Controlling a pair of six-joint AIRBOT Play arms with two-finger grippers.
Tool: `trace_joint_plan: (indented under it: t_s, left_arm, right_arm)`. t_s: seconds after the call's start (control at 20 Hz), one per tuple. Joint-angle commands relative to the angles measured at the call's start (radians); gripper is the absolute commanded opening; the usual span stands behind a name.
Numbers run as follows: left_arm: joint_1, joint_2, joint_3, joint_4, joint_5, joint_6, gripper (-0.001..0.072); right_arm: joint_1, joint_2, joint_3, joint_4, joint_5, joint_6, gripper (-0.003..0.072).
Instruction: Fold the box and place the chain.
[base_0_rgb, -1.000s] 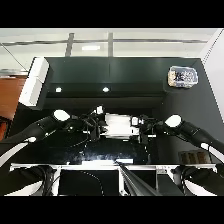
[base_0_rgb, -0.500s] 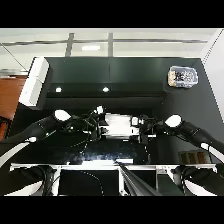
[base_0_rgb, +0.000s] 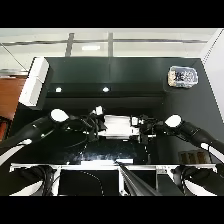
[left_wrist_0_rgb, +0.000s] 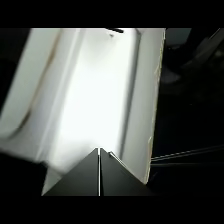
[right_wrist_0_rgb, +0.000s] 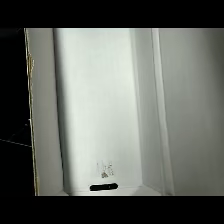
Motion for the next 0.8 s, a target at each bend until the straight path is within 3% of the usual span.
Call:
trace_joint_plan:
  t_s: [0.0,0.15,0.3,0.45,0.6,0.75]
  left_arm:
    - [0.102,0.126,0.001,0.137,-0.109,-0.172,0.0025]
    - [0.261,0.267,0.001,0.142,-0.217,-0.299,0.0025]
    - [0.456,0.314,0.0,0.22,-0.23,-0.733,0.0026]
    - [0.547,0.279,-0.006,0.385,-0.256,-0.871,0.0025]
    - [0.56,0.172,-0.046,0.379,-0.251,-1.226,0.0029]
    - [0.558,0.007,-0.055,0.297,-0.326,-1.242,0.0027]
  right_arm:
    - [0.0,-0.001,0.0,0.0,0.0,0.0,0.0539]
    - [0.0,-0.001,0.0,0.0,0.0,0.0,0.0539]
    - [0.0,-0.001,0.0,0.0,0.0,0.0,0.0539]
    - [0.0,-0.001,0.0,0.0,0.001,0.0,0.0539]
    - [0.0,-0.001,0.0,0.0,0.0,0.0,0.0539]
    - [0.0,-0.001,0.0,0.0,0.001,0.0,0.0539]
